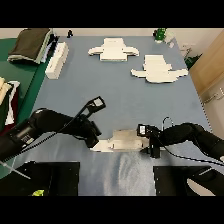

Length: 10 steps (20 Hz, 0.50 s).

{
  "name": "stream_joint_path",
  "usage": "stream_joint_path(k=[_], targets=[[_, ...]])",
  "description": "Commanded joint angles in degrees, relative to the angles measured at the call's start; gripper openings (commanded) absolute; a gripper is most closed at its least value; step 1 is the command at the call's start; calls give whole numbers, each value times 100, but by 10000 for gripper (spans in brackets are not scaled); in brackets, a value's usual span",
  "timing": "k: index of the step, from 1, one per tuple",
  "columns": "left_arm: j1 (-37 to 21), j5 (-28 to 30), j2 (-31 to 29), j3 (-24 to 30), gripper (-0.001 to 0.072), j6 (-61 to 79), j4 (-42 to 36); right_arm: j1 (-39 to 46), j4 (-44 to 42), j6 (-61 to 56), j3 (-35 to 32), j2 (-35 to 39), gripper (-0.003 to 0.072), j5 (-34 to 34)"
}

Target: Fold the box.

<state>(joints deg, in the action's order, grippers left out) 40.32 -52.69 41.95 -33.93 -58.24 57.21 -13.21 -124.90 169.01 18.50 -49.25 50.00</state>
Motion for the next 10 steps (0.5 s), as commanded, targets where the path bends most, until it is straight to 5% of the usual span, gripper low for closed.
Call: stream_joint_path(k=[1,4,6,10], targets=[[-151,-997,-411,-4,16,-2092,-304,0,0,0,0,4,508,-2],[251,59,199,-7,16,-2076,-1897,0,0,0,0,4,508,-2],[433,835,815,-63,16,-2061,-2236,0,0,0,0,4,508,-2],[389,1513,1812,-444,16,-2059,-3010,0,0,0,0,4,508,-2]])
